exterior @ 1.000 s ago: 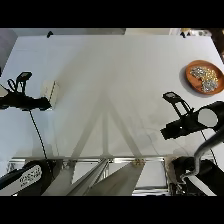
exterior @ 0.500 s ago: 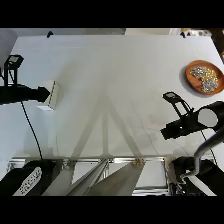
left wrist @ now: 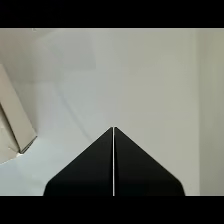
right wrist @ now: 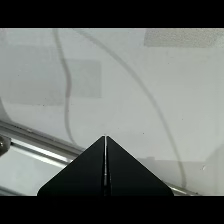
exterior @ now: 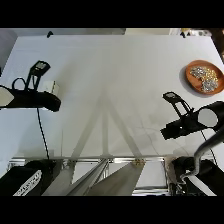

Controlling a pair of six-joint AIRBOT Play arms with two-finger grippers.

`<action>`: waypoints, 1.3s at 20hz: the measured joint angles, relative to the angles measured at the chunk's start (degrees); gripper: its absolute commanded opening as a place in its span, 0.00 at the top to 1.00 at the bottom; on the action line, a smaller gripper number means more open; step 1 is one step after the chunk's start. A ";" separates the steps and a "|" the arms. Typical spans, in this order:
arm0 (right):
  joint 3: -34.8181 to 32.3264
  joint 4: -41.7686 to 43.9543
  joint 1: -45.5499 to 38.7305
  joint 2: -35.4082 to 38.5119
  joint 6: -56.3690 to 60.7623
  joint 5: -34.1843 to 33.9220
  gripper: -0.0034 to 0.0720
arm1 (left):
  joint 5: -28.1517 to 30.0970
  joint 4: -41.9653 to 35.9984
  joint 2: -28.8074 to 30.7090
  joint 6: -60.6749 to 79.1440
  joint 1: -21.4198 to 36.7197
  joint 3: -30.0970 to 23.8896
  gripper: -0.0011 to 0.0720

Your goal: Fold the box and place the chain.

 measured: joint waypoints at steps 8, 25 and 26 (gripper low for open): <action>0.00 0.00 0.00 0.00 0.00 0.02 0.93 | -3.82 -0.44 -4.39 -0.02 -2.14 0.00 0.97; 0.00 -0.02 0.00 0.00 0.00 0.00 0.93 | -4.42 -0.85 -4.90 -0.24 -2.23 0.00 0.97; 0.00 -0.02 0.00 0.00 0.00 0.00 0.93 | -4.42 -0.85 -4.90 -0.26 -2.23 0.00 0.97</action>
